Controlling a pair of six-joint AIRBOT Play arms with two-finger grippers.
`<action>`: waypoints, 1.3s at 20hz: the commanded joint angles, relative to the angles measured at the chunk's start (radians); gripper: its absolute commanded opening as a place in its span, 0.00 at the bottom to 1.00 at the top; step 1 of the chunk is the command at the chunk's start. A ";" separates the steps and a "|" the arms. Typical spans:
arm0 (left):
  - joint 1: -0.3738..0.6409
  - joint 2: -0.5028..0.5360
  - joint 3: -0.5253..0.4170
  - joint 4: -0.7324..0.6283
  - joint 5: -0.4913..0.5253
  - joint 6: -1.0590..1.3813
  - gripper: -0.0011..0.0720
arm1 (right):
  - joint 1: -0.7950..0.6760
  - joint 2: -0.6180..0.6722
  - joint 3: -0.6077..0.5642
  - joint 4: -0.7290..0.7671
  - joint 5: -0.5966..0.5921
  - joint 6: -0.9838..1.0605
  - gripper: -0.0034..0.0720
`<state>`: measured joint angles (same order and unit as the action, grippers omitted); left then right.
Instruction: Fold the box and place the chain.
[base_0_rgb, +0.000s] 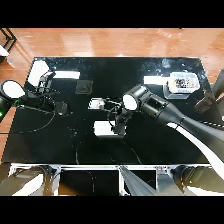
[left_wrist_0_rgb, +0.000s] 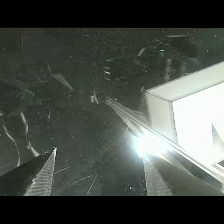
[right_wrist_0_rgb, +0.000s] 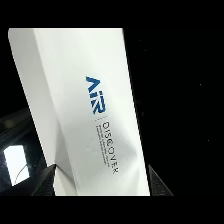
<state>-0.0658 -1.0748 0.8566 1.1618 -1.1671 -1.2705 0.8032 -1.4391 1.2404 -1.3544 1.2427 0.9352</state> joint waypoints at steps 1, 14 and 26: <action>0.000 0.000 0.000 0.000 0.006 0.000 0.89 | 0.001 -0.002 0.001 -0.012 -0.008 0.008 0.94; 0.000 0.000 0.000 0.000 0.006 0.000 0.89 | 0.001 -0.001 0.002 -0.010 -0.033 0.033 0.36; 0.000 0.000 0.000 0.000 0.003 0.000 0.89 | 0.001 0.000 0.024 -0.011 -0.033 0.055 0.36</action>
<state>-0.0658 -1.0748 0.8566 1.1614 -1.1629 -1.2705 0.8032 -1.4403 1.2579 -1.3685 1.2095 0.9844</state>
